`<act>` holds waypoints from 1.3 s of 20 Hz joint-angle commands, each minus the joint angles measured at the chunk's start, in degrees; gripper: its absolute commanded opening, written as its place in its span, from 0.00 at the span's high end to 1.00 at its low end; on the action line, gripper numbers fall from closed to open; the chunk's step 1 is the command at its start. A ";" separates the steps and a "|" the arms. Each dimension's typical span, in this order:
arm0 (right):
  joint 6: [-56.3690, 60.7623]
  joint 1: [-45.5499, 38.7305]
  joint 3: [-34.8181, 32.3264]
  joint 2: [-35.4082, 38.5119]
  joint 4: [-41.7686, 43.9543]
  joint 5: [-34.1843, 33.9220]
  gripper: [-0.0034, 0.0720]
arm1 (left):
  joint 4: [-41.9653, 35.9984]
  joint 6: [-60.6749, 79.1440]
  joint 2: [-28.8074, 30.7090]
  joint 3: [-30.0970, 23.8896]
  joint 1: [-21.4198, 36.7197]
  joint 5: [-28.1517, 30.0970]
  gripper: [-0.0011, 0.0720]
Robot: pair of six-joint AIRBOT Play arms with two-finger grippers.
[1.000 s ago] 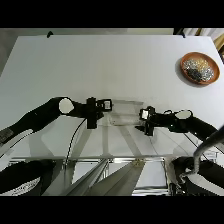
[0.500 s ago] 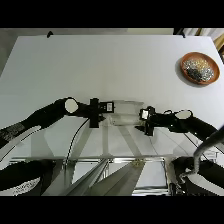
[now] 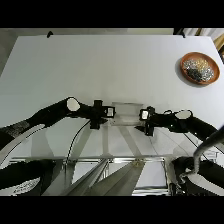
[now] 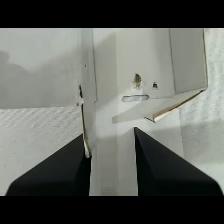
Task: Fold the box and place the chain.
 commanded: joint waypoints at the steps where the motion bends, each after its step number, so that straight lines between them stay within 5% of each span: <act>1: 0.20 0.02 -0.04 -0.04 0.09 -0.09 0.61 | 0.55 1.27 -0.42 -0.04 0.02 -0.55 0.59; 26: 0.20 0.02 -0.04 -0.04 0.09 -0.09 0.61 | 1.60 2.95 1.01 -0.04 0.52 -2.34 0.62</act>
